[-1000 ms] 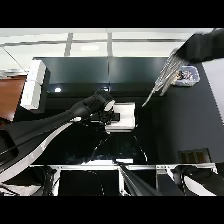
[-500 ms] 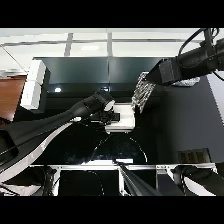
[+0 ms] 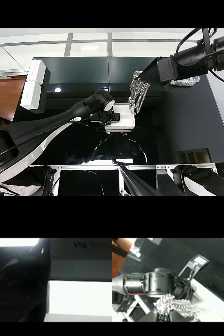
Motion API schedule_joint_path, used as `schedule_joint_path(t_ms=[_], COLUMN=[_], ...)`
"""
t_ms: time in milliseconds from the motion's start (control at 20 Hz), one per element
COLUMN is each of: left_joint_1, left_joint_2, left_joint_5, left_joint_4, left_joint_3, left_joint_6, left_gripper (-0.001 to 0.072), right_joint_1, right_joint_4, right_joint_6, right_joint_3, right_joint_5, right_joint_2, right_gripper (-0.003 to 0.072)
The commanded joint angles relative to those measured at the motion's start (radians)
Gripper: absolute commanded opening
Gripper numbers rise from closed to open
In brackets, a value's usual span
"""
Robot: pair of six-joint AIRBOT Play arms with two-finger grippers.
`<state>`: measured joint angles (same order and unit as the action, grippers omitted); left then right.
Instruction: Fold the box and place the chain.
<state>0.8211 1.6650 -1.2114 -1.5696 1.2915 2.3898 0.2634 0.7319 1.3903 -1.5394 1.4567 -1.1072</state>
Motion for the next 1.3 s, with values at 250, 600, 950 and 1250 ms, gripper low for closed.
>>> schedule_joint_path(t_ms=[250, 600, 950, 1250], left_joint_1=[-0.001, -0.001, -0.001, -0.001], left_joint_2=[0.0, 0.0, 0.0, 0.0], left_joint_5=[-0.002, -0.001, -0.001, -0.001], left_joint_4=[0.0, -0.001, -0.001, 0.0], left_joint_3=[0.0, 0.0, 0.0, 0.0], left_joint_6=[0.0, 0.0, 0.0, 0.0], left_gripper=[0.003, 0.0031, 0.003, 0.003], right_joint_1=[0.019, 0.105, 0.151, 0.13], right_joint_4=[0.007, 0.117, 0.107, 0.087], right_joint_6=[-0.011, -0.009, 0.008, 0.008], right_joint_3=[0.066, 0.421, 0.509, 0.491], right_joint_5=[0.008, -0.183, -0.359, -0.388], right_joint_2=[-0.001, -0.001, -0.01, -0.011], right_gripper=[0.0019, 0.0019, 0.002, 0.0019])
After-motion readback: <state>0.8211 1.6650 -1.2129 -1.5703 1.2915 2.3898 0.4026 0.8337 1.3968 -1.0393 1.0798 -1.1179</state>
